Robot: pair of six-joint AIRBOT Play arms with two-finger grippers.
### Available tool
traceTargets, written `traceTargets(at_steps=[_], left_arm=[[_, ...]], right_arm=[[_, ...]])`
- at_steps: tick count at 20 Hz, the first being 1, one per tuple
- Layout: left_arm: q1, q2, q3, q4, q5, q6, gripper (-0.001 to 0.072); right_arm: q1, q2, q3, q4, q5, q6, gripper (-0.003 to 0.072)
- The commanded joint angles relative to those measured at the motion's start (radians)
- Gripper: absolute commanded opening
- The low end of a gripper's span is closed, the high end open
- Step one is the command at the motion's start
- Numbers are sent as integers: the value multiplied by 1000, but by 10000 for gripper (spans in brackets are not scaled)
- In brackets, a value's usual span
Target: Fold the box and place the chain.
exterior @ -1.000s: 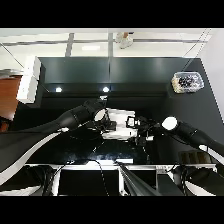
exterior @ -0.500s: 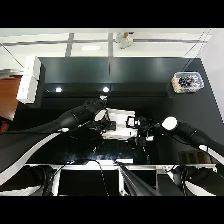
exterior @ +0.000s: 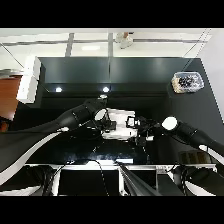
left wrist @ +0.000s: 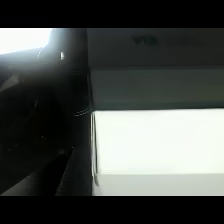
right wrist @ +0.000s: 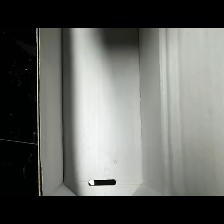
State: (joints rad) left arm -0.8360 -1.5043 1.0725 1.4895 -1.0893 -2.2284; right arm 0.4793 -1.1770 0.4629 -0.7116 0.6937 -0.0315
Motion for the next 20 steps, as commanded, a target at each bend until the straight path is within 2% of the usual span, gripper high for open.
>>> traceTargets(at_steps=[1, 7, 9, 20], left_arm=[[3, 1, 2, 20, -21, -3, 383], [3, -1, 2, 16, -13, -4, 322], [2, -1, 2, 11, -16, 0, 37], [-1, -1, 2, -10, -16, 1, 33]], right_arm=[[1, 0, 0, 0, 0, 1, 333], [1, 0, 0, 0, -3, 1, 333], [1, 0, 0, 0, -18, 1, 333], [1, 7, 3, 0, -18, 2, 336]])
